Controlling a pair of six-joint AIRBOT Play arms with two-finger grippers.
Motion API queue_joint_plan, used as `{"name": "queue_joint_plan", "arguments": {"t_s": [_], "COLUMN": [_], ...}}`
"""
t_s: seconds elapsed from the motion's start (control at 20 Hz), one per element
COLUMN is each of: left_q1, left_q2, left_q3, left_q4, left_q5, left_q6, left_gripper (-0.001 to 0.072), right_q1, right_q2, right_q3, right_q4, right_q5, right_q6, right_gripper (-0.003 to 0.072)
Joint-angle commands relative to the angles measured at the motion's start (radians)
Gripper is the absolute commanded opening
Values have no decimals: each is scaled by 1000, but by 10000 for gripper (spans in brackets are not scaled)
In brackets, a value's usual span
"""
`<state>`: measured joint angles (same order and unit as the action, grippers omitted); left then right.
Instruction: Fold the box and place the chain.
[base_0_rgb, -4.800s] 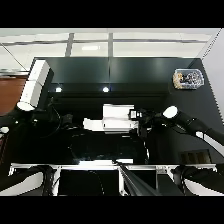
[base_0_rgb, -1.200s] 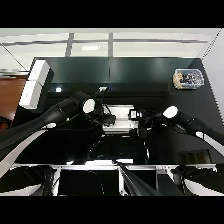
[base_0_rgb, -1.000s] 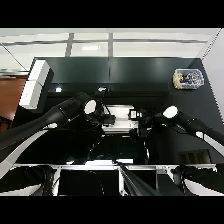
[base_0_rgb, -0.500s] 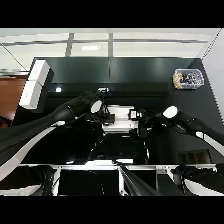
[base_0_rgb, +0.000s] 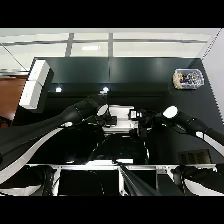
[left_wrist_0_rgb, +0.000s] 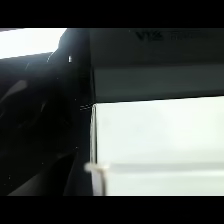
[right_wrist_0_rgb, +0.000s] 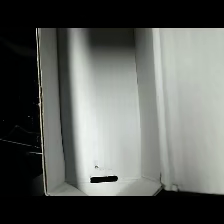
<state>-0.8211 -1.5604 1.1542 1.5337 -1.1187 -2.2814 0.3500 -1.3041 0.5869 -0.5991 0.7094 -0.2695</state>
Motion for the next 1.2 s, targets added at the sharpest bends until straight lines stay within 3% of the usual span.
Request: {"name": "queue_joint_plan", "arguments": {"t_s": [0.0, 0.1, 0.15, 0.2, 0.25, 0.45, 0.5, 0.6, 0.65, 0.75, 0.8, 0.85, 0.95, 1.1, 1.15], "left_q1": [-3, -1, 2, 3, 3, 3, 3, 3, 7, 12, 13, 16, 15, 15, 15], "left_q2": [-3, -3, -4, -6, -8, -9, -9, -9, -9, -9, -9, -9, -9, -9, -9], "left_q3": [18, 25, 25, 25, 25, 25, 25, 25, 25, 25, 25, 25, 25, 25, 25], "left_q4": [3, 4, 4, 2, 2, 2, 2, 5, 7, 6, 6, 6, 3, 3, 3], "left_q5": [-5, -3, -4, -4, -4, -3, -1, -3, -4, -4, -4, -5, -2, 10, 10], "left_q6": [-12, -15, -26, -31, -32, -35, -35, -52, -79, -83, -83, -83, -82, -82, -82], "left_gripper": [308, 299, 220, 80, 24, 26, 73, 509, 581, 576, 508, 309, 54, 25, 25], "right_q1": [1, 1, 1, 1, 1, 1, 1, 1, 1, 1, 1, 1, 1, 1, 1], "right_q2": [0, 0, 0, 0, 0, 0, 0, 0, 0, 0, 0, 0, 0, 0, 0], "right_q3": [0, 0, 0, 0, 0, 0, 0, 0, 0, 0, 0, 0, 0, 0, 0], "right_q4": [0, 0, 0, 0, 0, 0, 0, 0, 0, 0, 0, 0, 0, 0, 5], "right_q5": [1, 1, 1, 1, 1, 1, 1, 1, 1, 1, 1, 1, 0, 0, -6], "right_q6": [0, 0, 0, 0, 0, 0, 0, 0, 0, 0, 0, 0, 0, 0, 2], "right_gripper": [202, 202, 202, 202, 203, 202, 203, 203, 203, 203, 203, 203, 203, 206, 378]}}
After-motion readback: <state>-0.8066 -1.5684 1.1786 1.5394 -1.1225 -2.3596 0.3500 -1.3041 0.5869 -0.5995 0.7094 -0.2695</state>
